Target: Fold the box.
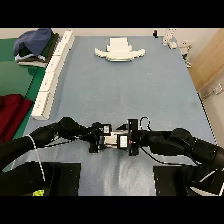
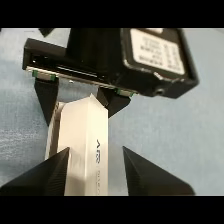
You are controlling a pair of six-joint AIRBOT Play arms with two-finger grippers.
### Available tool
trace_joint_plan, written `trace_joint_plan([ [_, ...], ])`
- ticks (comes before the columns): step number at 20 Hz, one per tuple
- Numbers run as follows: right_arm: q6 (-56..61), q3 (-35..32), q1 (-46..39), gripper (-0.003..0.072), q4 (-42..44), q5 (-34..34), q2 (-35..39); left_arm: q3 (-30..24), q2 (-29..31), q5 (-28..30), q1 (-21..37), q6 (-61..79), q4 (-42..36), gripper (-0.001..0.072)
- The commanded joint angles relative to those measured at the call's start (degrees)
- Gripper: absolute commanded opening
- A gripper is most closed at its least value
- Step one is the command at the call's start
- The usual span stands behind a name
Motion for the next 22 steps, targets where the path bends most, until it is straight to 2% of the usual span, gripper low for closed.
trace_joint_plan([
  [1,0.0,0.04,-0.17,0.0448,-1.88,1.81,-0.74,0.0,0.04,-0.07,0.02,0.07,0.04,0.0521],
  [8,0.02,0.04,0.02,0.0446,-2.05,2.23,-4.15,0.0,0.04,-0.07,0.02,0.07,0.04,0.0521],
  [14,0.0,0.07,0.37,0.0446,0.55,-2.19,-4.07,0.0,0.04,-0.07,0.02,0.04,0.04,0.0521],
  [22,0.0,0.07,0.37,0.0447,1.51,-3.06,-0.9,0.0,0.04,-0.07,0.02,0.07,0.04,0.0521],
])
